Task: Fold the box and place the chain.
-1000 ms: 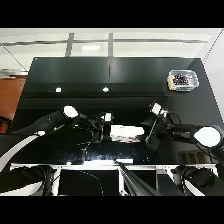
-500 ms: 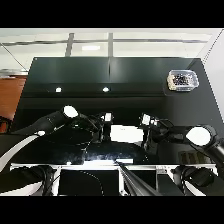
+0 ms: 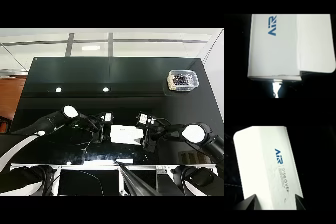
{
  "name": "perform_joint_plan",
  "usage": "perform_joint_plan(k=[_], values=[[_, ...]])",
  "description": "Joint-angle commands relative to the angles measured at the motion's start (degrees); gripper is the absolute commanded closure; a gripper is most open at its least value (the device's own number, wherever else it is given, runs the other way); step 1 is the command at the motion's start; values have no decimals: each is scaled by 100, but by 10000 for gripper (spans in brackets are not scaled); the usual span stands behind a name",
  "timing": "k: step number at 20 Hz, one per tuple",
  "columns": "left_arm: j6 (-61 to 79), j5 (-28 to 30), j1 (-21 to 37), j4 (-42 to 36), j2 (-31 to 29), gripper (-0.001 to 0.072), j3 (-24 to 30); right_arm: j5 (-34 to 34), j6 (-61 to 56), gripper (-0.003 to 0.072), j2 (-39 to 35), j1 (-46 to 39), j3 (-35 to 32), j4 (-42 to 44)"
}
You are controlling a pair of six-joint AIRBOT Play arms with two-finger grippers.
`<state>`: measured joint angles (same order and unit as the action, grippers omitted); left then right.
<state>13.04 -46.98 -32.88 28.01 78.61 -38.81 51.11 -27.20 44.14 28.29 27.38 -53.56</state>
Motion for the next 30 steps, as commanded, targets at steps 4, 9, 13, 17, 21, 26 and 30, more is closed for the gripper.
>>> perform_joint_plan(k=[4,9,13,17,21,26,30], values=[[0,0,-2,2,4,427,-2,-37,-17,389,13,4,-2,-4],[0,0,-4,2,4,427,-2,-39,-22,160,11,2,33,-2],[0,0,-4,2,4,427,-2,103,-105,-19,11,2,188,-28],[0,0,-4,2,4,428,-2,498,138,-19,11,4,212,-398],[0,0,-4,2,4,427,-2,295,221,-18,55,4,212,-393],[2,0,-4,2,4,427,-2,-50,219,-17,249,4,212,-411],[0,0,-4,2,4,427,-2,-107,219,-17,367,4,214,-400]])
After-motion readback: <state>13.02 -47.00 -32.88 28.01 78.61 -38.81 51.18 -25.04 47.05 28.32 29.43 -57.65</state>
